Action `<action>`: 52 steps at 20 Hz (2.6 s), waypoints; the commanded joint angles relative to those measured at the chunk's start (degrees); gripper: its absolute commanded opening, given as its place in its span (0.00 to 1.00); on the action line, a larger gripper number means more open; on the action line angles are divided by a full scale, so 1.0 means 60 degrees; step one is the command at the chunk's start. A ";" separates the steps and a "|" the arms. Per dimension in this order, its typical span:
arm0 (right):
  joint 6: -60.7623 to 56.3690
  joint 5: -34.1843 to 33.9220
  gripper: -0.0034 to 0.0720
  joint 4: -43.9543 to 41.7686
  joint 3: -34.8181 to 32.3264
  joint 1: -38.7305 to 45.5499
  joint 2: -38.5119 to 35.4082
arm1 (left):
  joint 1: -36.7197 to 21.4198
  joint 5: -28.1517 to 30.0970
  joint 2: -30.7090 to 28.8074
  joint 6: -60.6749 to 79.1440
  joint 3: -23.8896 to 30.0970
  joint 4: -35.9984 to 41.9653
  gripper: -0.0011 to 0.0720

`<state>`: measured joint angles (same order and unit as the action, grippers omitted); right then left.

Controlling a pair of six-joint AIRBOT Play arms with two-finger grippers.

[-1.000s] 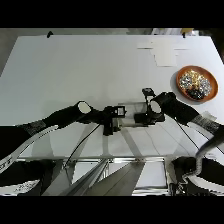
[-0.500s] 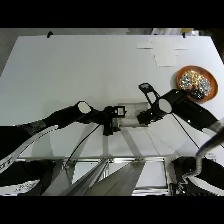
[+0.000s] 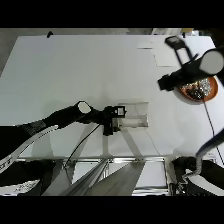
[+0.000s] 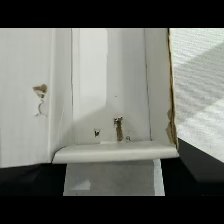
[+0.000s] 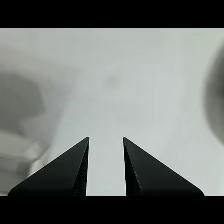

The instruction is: Fold the box and place the chain.

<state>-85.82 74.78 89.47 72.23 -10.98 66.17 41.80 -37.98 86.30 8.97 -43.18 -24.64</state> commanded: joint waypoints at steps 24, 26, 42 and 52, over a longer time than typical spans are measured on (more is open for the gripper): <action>0.1563 -0.1100 0.25 -0.0696 0.0656 0.5741 0.4557 | 0.0000 0.0004 -0.0004 0.0004 0.0004 -0.0004 0.38; 0.1563 -0.1016 0.25 -0.0696 0.0656 0.5741 0.4579 | 0.0000 0.0000 -0.0004 0.0004 0.0004 -0.0004 0.38; 0.1654 -0.0565 0.07 -0.0656 0.0656 0.5737 0.4947 | 0.0000 0.0000 -0.0004 0.0004 0.0004 -0.0004 0.38; 0.1858 -0.0623 0.33 -0.0310 0.0656 0.5880 0.4350 | 0.0000 0.0000 -0.0004 0.0004 0.0004 -0.0004 0.38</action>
<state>-74.70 69.49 87.24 76.16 24.08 92.36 41.80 -37.98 86.30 8.99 -43.18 -24.67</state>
